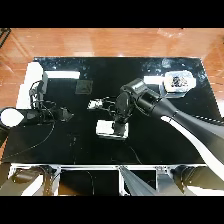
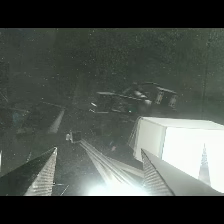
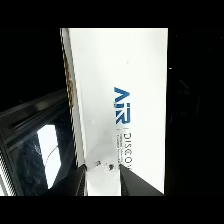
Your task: Fold the box and place the chain.
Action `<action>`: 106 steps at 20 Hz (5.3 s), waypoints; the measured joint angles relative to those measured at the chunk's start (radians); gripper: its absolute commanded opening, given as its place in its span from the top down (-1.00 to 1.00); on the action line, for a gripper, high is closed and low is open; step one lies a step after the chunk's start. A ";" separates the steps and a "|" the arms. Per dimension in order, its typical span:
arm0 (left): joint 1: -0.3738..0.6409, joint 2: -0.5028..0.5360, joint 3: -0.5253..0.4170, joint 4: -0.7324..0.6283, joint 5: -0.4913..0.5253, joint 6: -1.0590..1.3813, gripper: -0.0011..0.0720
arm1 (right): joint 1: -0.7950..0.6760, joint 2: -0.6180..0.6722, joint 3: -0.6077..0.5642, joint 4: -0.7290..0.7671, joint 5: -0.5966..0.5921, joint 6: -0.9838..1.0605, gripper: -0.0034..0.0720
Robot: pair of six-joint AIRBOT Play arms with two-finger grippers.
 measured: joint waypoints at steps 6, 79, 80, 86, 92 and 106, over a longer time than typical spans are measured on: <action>0.000 0.000 0.000 0.000 0.000 0.000 -0.73 | 0.012 0.000 -0.024 0.009 0.006 0.001 0.20; -0.293 -0.379 0.332 -0.257 -0.273 1.064 -0.74 | -0.512 0.748 -0.702 0.265 0.379 0.885 0.85; -0.328 -0.402 0.346 -0.257 -0.271 1.168 -0.73 | -0.541 0.755 -0.702 0.251 0.362 0.873 0.85; -0.461 -0.512 0.380 -0.273 -0.197 1.502 -0.73 | -0.617 0.771 -0.702 0.209 0.321 0.827 0.85; -0.484 -0.567 0.384 -0.340 -0.149 1.555 -0.74 | -0.627 0.774 -0.702 0.196 0.317 0.819 0.85; -0.515 -0.598 0.384 -0.298 -0.091 1.437 -0.77 | -0.628 0.774 -0.703 0.187 0.317 0.817 0.85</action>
